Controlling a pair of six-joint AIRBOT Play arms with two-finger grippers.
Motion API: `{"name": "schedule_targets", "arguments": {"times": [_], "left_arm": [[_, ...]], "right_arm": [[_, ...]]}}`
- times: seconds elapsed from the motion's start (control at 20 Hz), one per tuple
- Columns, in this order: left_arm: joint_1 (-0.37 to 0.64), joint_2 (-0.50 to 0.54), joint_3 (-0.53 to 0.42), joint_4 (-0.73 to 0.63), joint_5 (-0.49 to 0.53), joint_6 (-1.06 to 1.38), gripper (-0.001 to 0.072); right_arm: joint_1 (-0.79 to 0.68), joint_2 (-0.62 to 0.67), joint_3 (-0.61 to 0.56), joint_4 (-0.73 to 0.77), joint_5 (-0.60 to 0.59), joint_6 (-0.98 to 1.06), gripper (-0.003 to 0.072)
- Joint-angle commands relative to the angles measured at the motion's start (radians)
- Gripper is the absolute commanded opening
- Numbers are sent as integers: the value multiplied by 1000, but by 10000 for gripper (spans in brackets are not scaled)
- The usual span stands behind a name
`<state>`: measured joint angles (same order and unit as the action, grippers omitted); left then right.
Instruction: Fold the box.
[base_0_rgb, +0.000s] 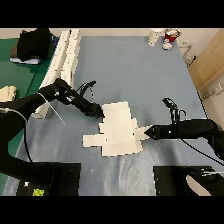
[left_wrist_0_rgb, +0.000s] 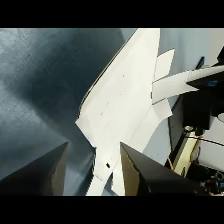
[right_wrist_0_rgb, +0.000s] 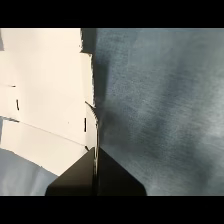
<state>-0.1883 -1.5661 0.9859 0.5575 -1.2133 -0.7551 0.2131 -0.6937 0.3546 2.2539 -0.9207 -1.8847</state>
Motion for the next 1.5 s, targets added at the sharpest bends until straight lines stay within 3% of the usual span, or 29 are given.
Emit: {"name": "schedule_targets", "arguments": {"times": [0.0, 0.2, 0.6, 0.65, 0.7, 0.9, 0.95, 1.2, 1.25, 1.3, 1.35, 1.45], "left_arm": [[1, -87, 2, -122, 5, 112, 465], [0, -123, 6, -211, -18, 198, 464], [-55, -122, 7, -160, -126, 243, 452], [-61, -122, 7, -158, -127, 244, 311], [-62, -122, 7, -156, -128, 248, 228], [-60, -122, 7, -153, -130, 251, 206], [-61, -122, 7, -151, -136, 280, 17], [-61, -122, 8, -153, -140, 299, 13], [-61, -122, 11, -153, -140, 308, 13], [-61, -121, 18, -153, -143, 349, 11], [-62, -112, 24, -155, -143, 409, 9], [-70, -64, 30, -157, -106, 537, 8]], "right_arm": [[1, 0, -1, -7, -11, 0, 3], [1, -17, -1, -6, -11, 0, 3], [1, -43, -1, -6, -3, 0, 2], [1, -43, -1, -6, -3, 1, 3], [1, -43, -1, -6, -3, 1, 3], [1, -43, -1, -6, -3, 0, 3], [1, -43, -1, -6, -3, 0, 2], [1, -43, -1, -7, -2, 0, 14], [1, -42, 0, -14, 2, -1, 110], [1, -43, 6, -41, 7, -1, 326], [1, -43, 16, -82, 14, 0, 389], [-1, -43, 57, -198, 27, 7, 389]]}}
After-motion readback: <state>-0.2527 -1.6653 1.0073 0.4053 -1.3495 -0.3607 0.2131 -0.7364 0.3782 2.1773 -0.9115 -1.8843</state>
